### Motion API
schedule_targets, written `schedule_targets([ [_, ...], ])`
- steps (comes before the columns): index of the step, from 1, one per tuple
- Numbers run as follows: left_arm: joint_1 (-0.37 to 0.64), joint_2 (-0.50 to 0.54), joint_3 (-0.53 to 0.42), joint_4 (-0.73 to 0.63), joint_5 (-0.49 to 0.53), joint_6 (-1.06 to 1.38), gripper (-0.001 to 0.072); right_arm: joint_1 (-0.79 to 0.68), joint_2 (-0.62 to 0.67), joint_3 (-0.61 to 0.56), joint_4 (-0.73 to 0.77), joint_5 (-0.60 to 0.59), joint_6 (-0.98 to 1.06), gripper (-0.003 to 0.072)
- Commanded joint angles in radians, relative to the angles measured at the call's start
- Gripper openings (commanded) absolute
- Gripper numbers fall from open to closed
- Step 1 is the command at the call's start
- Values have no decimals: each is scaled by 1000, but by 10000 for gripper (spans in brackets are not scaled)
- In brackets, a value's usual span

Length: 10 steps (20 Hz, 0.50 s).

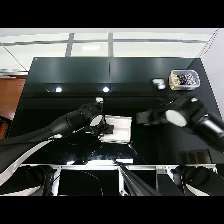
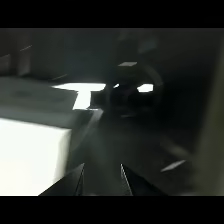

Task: Fold the box and place the chain.

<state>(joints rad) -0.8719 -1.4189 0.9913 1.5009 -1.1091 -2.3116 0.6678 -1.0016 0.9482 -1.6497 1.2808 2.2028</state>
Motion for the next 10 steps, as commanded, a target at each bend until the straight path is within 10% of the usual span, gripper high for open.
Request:
schedule_targets([
  [1, 1, 0, 1, 2, 0, 0, 30, -140, 39, -5, -303, 83, -131, 278],
  [6, 1, 0, 1, 2, 0, 0, 30, -471, -16, -58, -383, -195, -92, 299],
  [7, 1, 0, 1, 2, 0, 0, 30, -533, -42, -58, -356, -242, -78, 613],
  [10, 1, 0, 1, 2, 0, 0, 30, -706, -127, -24, -131, -389, -94, 701],
])
